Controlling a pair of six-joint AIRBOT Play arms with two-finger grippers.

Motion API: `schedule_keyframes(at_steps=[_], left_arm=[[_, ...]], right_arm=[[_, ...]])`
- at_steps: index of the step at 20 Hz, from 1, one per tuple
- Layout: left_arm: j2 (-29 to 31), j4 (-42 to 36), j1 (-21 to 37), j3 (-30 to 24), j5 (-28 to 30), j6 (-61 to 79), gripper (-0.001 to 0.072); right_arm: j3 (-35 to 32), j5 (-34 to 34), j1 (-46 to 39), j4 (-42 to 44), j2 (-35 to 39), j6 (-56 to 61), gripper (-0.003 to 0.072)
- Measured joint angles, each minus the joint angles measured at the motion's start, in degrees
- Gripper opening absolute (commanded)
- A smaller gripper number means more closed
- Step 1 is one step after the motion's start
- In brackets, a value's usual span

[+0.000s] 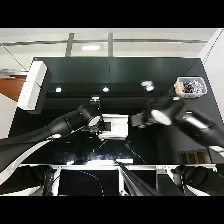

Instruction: Fold the box and place the chain.

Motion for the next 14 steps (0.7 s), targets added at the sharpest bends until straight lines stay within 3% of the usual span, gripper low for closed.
schedule_keyframes(at_steps=[4,5,6,11,14], left_arm=[[0.02,0.00,0.02,0.00,-0.04,0.00,0.0030],[0.00,0.00,0.00,0.00,-0.07,0.00,0.0030],[0.00,0.00,0.00,0.00,-0.07,-0.02,0.0030],[0.02,-0.04,0.00,0.00,0.02,-0.02,0.0030],[0.02,-0.48,0.00,0.00,1.14,-0.04,0.0030]], right_arm=[[-1.70,0.42,-12.48,-13.84,3.54,-5.70,0.0383],[-2.40,-1.95,-16.87,-15.50,3.87,-6.51,0.0438],[-3.23,-5.16,-21.84,-16.76,4.07,-7.19,0.0720],[-2.60,-23.54,-43.01,-12.83,-0.09,-9.79,0.0703],[4.22,-26.36,-50.97,-7.56,-7.76,-10.32,0.0703]])
